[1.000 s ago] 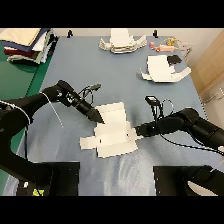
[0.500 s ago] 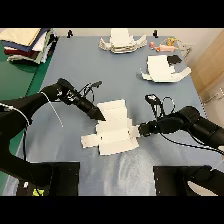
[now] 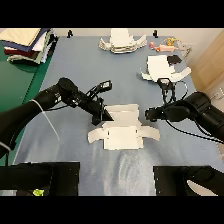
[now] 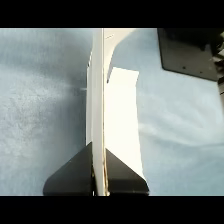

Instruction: Fold the box.

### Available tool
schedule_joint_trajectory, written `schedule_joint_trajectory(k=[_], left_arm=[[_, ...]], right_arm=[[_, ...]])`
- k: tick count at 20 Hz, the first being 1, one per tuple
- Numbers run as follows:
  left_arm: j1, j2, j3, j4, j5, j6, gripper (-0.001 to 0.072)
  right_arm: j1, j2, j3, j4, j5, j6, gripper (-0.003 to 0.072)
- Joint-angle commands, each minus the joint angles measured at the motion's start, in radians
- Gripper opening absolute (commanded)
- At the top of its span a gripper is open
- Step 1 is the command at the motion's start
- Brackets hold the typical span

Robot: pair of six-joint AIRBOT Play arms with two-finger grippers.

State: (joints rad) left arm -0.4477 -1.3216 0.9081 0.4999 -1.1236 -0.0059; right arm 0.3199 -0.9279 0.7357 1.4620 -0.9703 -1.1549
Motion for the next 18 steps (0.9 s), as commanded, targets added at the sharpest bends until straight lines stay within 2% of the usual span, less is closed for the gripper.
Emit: schedule_joint_trajectory(k=[1,4,8,13,18], left_arm=[[-0.034,0.080,-0.103,-0.002,0.121,0.102,0.0013],[-0.050,0.100,-0.173,-0.006,0.153,0.104,0.0014],[-0.089,0.100,-0.199,-0.002,0.183,0.085,0.0014],[-0.081,0.100,-0.187,0.019,0.215,-0.010,0.0015],[-0.080,0.098,-0.103,0.113,0.217,-0.116,0.0015]], right_arm=[[-0.005,0.001,0.023,-0.019,-0.003,0.048,0.0387],[-0.005,0.000,0.023,-0.019,0.004,0.058,0.0387],[-0.005,0.000,0.023,-0.014,0.004,0.079,0.0386],[-0.005,0.000,0.023,0.000,0.004,0.078,0.0386],[-0.005,0.000,0.023,0.000,0.004,0.078,0.0386]])
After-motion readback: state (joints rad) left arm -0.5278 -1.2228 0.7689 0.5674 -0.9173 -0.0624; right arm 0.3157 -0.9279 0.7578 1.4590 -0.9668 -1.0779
